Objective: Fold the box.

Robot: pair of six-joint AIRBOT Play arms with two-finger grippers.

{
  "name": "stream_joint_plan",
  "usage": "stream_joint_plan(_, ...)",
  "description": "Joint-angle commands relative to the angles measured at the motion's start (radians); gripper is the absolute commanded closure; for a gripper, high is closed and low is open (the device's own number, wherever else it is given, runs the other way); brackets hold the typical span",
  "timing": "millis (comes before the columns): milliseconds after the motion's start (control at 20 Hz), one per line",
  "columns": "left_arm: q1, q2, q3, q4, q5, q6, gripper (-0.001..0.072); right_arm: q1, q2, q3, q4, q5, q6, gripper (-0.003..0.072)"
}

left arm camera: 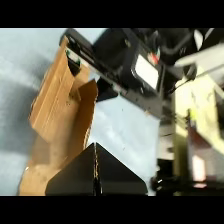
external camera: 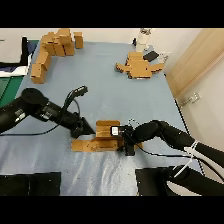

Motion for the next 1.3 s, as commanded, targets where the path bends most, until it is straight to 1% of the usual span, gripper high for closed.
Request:
stream_joint_plan(0, 0.048, 0.140, -0.118, 0.102, 0.098, 0.247, 0.0696, 0.000, 0.000, 0.000, 0.000, -0.001, 0.000, 0.0186)
stream_joint_plan(50, 0.064, 0.167, -0.182, 0.091, 0.209, 0.344, 0.0549, 0.000, 0.000, 0.000, 0.000, 0.000, 0.000, 0.0186)
stream_joint_plan(100, 0.065, 0.177, -0.239, 0.057, 0.320, 0.405, 0.0111, 0.000, 0.000, 0.000, -0.001, 0.000, 0.000, 0.0186)
stream_joint_plan(150, 0.060, 0.180, -0.293, 0.005, 0.417, 0.452, 0.0014, 0.000, 0.000, 0.000, 0.000, 0.000, 0.000, 0.0186)
stream_joint_plan(200, 0.050, 0.179, -0.333, -0.031, 0.460, 0.502, 0.0014, 0.000, 0.000, 0.000, -0.001, 0.000, 0.000, 0.0186)
stream_joint_plan(250, 0.035, 0.179, -0.365, -0.036, 0.470, 0.573, 0.0014, 0.000, 0.000, 0.000, -0.001, 0.000, 0.000, 0.0185)
stream_joint_plan(350, -0.003, 0.179, -0.410, -0.026, 0.466, 0.727, 0.0014, 0.000, 0.000, 0.000, -0.001, 0.000, 0.000, 0.0185)
stream_joint_plan(400, -0.026, 0.168, -0.417, -0.027, 0.464, 0.758, 0.0015, 0.000, 0.000, 0.000, -0.001, 0.000, 0.000, 0.0186)
stream_joint_plan(500, -0.073, 0.132, -0.416, -0.027, 0.473, 0.786, 0.0014, 0.000, 0.000, 0.000, -0.001, 0.000, 0.000, 0.0186)
stream_joint_plan(650, -0.110, 0.091, -0.415, -0.033, 0.477, 0.822, 0.0014, 0.000, 0.000, 0.000, -0.001, 0.000, 0.000, 0.0186)
stream_joint_plan(700, -0.122, 0.083, -0.411, -0.043, 0.485, 0.822, 0.0015, 0.000, 0.000, 0.000, -0.001, 0.000, 0.000, 0.0186)
stream_joint_plan(850, -0.164, 0.062, -0.403, -0.114, 0.560, 0.824, 0.0015, 0.000, 0.000, 0.000, -0.001, 0.000, 0.000, 0.0186)
stream_joint_plan(1000, -0.193, 0.048, -0.394, -0.147, 0.570, 0.840, 0.0016, 0.000, 0.000, 0.000, -0.001, 0.000, 0.000, 0.0186)
stream_joint_plan(1050, -0.199, 0.043, -0.392, -0.159, 0.571, 0.840, 0.0057, 0.000, 0.000, 0.000, -0.001, 0.000, 0.000, 0.0186)
stream_joint_plan(1100, -0.199, 0.039, -0.392, -0.171, 0.571, 0.842, 0.0219, 0.000, 0.000, 0.000, -0.001, 0.000, 0.000, 0.0186)
stream_joint_plan(1150, -0.199, 0.036, -0.392, -0.175, 0.578, 0.844, 0.0308, 0.000, 0.000, 0.000, -0.001, 0.000, 0.000, 0.0186)
stream_joint_plan(1250, -0.201, 0.034, -0.392, -0.187, 0.599, 0.845, 0.0311, 0.000, 0.000, 0.000, -0.001, 0.000, 0.000, 0.0185)
